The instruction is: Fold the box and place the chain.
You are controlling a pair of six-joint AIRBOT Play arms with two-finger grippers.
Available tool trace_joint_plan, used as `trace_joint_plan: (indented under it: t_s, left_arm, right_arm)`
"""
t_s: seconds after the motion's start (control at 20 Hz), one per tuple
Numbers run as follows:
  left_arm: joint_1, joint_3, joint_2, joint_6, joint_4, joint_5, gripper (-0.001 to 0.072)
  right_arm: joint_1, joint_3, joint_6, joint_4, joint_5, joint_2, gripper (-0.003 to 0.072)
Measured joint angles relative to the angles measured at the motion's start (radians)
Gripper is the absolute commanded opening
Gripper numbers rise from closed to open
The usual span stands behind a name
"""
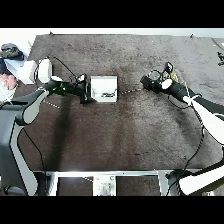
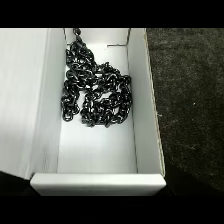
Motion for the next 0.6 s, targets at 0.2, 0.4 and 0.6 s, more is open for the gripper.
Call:
trace_joint_plan:
  t_s: [0.2, 0.4, 0.6]
  left_arm:
    - [0.0, 0.0, 0.0, 0.0, 0.0, 0.0, 0.0553]
    - [0.0, 0.0, 0.0, 0.0, 0.0, 0.0, 0.0553]
    - [0.0, 0.0, 0.0, 0.0, 0.0, 0.0, 0.0553]
  right_arm:
    - [-0.013, -0.01, -0.011, -0.049, 0.084, 0.04, 0.0253]
    - [-0.05, -0.04, -0.011, -0.078, 0.128, 0.065, 0.0254]
    - [-0.068, -0.05, 0.005, -0.086, 0.113, 0.047, 0.0254]
